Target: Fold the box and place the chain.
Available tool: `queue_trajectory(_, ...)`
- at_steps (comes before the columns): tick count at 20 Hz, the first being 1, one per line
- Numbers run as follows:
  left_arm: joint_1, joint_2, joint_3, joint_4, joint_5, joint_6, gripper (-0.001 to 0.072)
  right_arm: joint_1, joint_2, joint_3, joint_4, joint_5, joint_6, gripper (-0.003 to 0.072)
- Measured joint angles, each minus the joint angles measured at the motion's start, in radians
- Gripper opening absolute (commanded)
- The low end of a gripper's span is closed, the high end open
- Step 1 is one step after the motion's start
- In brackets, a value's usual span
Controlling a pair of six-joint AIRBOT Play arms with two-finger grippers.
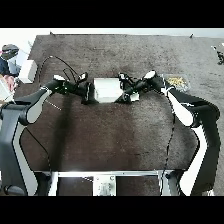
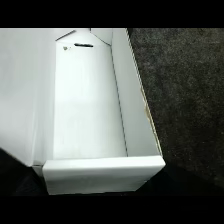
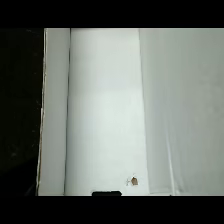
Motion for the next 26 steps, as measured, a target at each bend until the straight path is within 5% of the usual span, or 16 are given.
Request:
queue_trajectory(18,-0.035,0.011,0.003,0.046,0.05,-0.047,0.0718,0.0,0.0,0.0,0.0,0.0,0.001,0.0491)
queue_trajectory(19,-0.037,0.011,0.003,0.044,0.052,-0.046,0.0693,0.0,0.0,0.0,0.0,0.0,0.001,0.0491)
queue_trajectory(20,-0.037,0.011,0.003,0.043,0.053,-0.047,0.0546,0.0,0.0,0.0,0.0,0.0,0.001,0.0491)
queue_trajectory(23,-0.037,0.011,0.003,0.04,0.062,-0.047,0.048,0.0,0.0,0.0,0.003,0.0,0.006,0.0491)
queue_trajectory(24,-0.037,0.011,0.003,0.043,0.062,-0.047,0.039,0.0,0.0,0.0,0.003,0.0,0.005,0.0491)
queue_trajectory(26,-0.037,0.012,0.003,0.054,0.062,-0.048,0.0394,0.0,0.0,0.0,0.003,0.0,0.004,0.0491)
